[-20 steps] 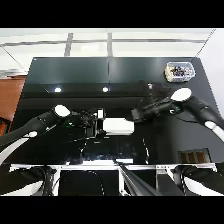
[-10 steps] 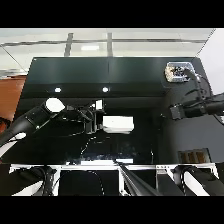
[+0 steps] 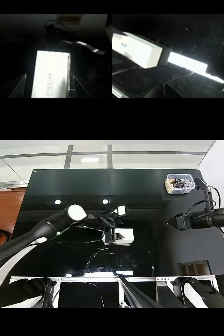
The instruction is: Fold the box and place the chain.
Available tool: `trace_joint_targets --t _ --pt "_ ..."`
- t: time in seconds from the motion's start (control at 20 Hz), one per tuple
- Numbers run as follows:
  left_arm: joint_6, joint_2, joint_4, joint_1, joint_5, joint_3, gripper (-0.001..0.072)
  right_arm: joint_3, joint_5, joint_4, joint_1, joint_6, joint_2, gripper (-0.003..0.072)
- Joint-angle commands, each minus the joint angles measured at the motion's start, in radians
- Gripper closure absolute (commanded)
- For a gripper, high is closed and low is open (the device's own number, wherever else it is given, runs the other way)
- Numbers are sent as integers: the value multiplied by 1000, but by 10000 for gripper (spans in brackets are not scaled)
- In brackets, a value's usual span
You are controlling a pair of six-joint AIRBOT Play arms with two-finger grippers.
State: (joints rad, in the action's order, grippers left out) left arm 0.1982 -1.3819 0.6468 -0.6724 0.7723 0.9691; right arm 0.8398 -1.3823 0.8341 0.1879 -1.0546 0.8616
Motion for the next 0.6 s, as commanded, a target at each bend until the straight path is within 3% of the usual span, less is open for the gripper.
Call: trace_joint_targets --t 0.0,0.55 --pt "101 -70 0 -18 -1 27 8 1 8 -2 2 0 -2 674" --pt "101 -108 0 -18 28 27 9 1 18 -2 2 6 -2 675"
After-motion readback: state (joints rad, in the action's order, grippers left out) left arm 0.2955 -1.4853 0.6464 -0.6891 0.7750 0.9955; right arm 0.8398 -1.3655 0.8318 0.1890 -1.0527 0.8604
